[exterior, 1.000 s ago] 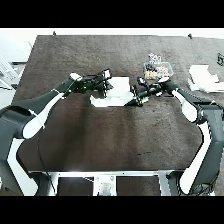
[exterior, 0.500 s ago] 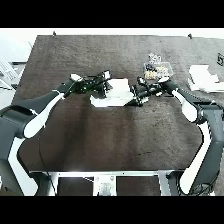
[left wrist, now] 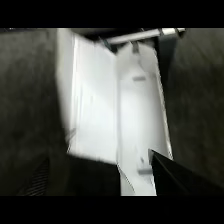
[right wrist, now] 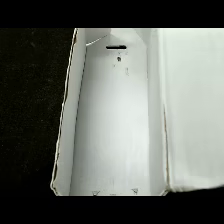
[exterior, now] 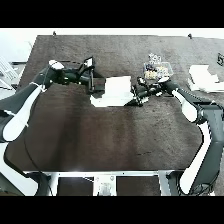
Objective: Fold the box and place the chain.
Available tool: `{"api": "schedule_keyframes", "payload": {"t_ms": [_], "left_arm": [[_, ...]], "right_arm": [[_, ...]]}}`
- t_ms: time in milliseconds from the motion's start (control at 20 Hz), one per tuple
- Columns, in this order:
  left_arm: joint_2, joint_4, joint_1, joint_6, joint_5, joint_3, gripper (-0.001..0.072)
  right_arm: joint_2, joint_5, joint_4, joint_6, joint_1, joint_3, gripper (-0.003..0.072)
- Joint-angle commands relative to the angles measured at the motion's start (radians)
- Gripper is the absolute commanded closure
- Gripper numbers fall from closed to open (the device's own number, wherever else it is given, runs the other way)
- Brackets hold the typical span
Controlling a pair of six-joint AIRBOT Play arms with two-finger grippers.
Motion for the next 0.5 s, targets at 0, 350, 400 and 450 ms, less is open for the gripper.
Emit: {"api": "schedule_keyframes", "payload": {"t_ms": [0, 350, 400, 450], "left_arm": [[0.026, 0.277, -0.006, -0.161, -0.075, 0.001, 0.0014], [-0.005, 0.404, -0.089, -0.273, 0.049, -0.002, 0.0015], [-0.017, 0.403, -0.099, -0.273, 0.059, -0.002, 0.0015], [-0.026, 0.400, -0.108, -0.273, 0.074, -0.002, 0.0015]], "right_arm": [[0.000, 0.000, 0.000, 0.000, 0.001, 0.000, 0.0320], [0.000, 0.000, 0.000, 0.000, 0.001, 0.000, 0.0321], [0.000, 0.000, 0.000, 0.000, 0.001, 0.000, 0.0321], [0.000, 0.000, 0.000, 0.000, 0.001, 0.000, 0.0321]]}}
